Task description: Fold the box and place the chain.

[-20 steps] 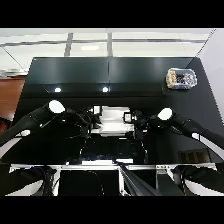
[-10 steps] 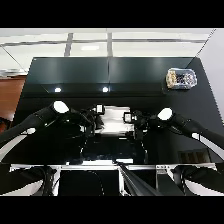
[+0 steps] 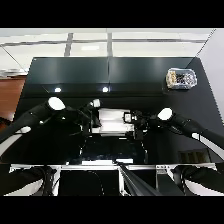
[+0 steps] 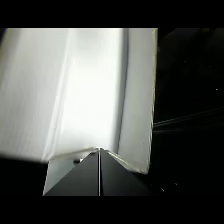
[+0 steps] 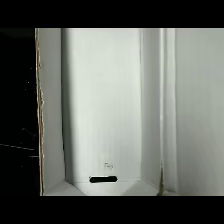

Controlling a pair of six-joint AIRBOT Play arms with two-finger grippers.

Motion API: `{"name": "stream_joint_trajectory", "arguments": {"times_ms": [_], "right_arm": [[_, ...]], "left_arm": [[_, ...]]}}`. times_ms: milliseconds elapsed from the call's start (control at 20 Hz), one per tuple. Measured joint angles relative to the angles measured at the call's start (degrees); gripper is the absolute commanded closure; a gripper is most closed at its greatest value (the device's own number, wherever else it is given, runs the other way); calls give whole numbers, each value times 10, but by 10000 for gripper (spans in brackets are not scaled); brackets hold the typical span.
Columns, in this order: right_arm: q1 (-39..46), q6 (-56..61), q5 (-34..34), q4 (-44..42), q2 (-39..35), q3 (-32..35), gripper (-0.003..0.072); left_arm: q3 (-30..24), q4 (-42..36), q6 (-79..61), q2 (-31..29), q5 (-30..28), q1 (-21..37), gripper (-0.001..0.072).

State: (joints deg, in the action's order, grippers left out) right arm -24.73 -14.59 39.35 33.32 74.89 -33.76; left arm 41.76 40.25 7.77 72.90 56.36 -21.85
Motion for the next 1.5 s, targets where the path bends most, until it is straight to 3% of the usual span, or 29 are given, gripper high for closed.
{"name": "stream_joint_trajectory", "arguments": {"times_ms": [150, 350, 600, 750, 950, 1250, 1300, 1350, 1400, 1450, 1500], "right_arm": [[0, 0, 0, 0, 0, 0, 273], [0, 0, 0, 0, 0, 0, 273], [0, 0, 0, 0, 0, 0, 272], [0, 0, 0, 0, 0, 0, 273], [0, 0, 0, 0, 0, 0, 272], [0, 0, 0, 0, 0, 0, 273], [0, 0, 0, 0, 0, 0, 273], [0, 0, 0, 0, 0, 0, 272], [0, 0, 0, 0, 0, 0, 273], [0, 0, 0, 0, 0, 0, 273], [0, 0, 0, 0, 0, 0, 273]], "left_arm": [[11, 46, 142, -41, 57, 69, 686], [1, 131, 396, -87, 86, 189, 683], [-64, 58, 556, -55, 117, 321, 687], [-84, 19, 572, -16, 102, 315, 687], [-93, 2, 591, 24, 52, 239, 686], [-96, -28, 585, 40, 23, 149, 682], [-96, -39, 574, 42, 23, 143, 656], [-93, -49, 561, 42, 25, 140, 465], [-89, -59, 549, 43, 30, 138, 220], [-83, -66, 542, 43, 42, 138, 74], [-76, -73, 536, 43, 53, 137, 10]]}}
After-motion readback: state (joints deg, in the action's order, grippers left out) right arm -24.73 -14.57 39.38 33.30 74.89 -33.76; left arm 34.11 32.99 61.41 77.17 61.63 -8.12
